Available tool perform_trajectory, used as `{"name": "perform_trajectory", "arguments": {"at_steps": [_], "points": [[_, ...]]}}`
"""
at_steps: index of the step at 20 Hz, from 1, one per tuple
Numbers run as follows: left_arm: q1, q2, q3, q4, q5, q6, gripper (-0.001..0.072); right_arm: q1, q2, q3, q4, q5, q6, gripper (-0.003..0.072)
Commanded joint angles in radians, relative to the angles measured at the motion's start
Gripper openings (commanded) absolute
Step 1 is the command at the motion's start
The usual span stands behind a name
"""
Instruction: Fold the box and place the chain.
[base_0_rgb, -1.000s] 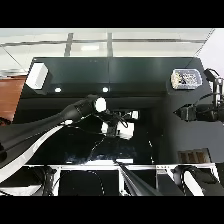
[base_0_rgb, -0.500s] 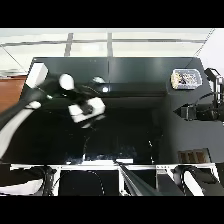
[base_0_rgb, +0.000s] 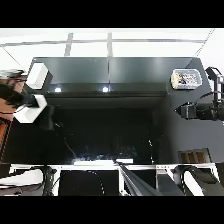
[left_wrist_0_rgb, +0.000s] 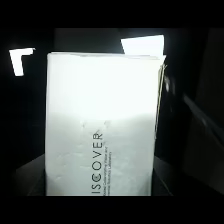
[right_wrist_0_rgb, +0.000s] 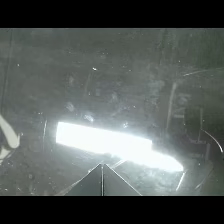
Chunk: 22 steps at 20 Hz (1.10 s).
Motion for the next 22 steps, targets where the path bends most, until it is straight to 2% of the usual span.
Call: {"name": "perform_trajectory", "arguments": {"at_steps": [1, 6, 9, 10, 11, 13, 16, 18, 20, 21, 22], "points": [[0.109, -0.012, 0.031, 0.004, 0.175, 0.100, 0.0402, 0.000, 0.000, 0.001, 0.003, 0.003, 0.076, 0.0015], [0.082, -0.154, 0.156, -0.121, 0.246, 0.181, 0.0401, 0.000, 0.000, 0.001, 0.003, 0.000, 0.132, 0.0015], [0.060, -0.225, 0.186, -0.132, 0.285, 0.180, 0.0404, 0.000, 0.000, 0.001, 0.002, -0.001, 0.151, 0.0015], [0.051, -0.240, 0.189, -0.133, 0.297, 0.180, 0.0469, 0.000, 0.000, 0.001, 0.002, -0.001, 0.157, 0.0015], [0.040, -0.247, 0.189, -0.129, 0.312, 0.179, 0.0720, 0.000, 0.000, 0.001, 0.002, -0.001, 0.158, 0.0015], [0.021, -0.240, 0.207, -0.089, 0.319, 0.176, 0.0720, 0.000, 0.000, 0.001, 0.002, -0.002, 0.157, 0.0015], [-0.010, -0.199, 0.316, -0.036, 0.251, 0.173, 0.0720, 0.000, 0.000, 0.001, 0.000, -0.004, 0.154, 0.0015], [-0.035, -0.169, 0.416, -0.048, 0.158, 0.160, 0.0720, 0.000, 0.000, 0.001, -0.009, -0.024, 0.130, 0.0015], [-0.069, -0.136, 0.501, -0.048, 0.060, 0.037, 0.0717, 0.000, 0.000, 0.001, -0.008, -0.053, 0.122, 0.0015], [-0.087, -0.121, 0.533, -0.053, 0.003, -0.028, 0.0564, 0.000, 0.000, 0.001, -0.009, -0.068, 0.117, 0.0015], [-0.097, -0.109, 0.549, -0.077, -0.058, -0.051, 0.0203, 0.000, 0.000, 0.001, -0.009, -0.085, 0.103, 0.0015]]}}
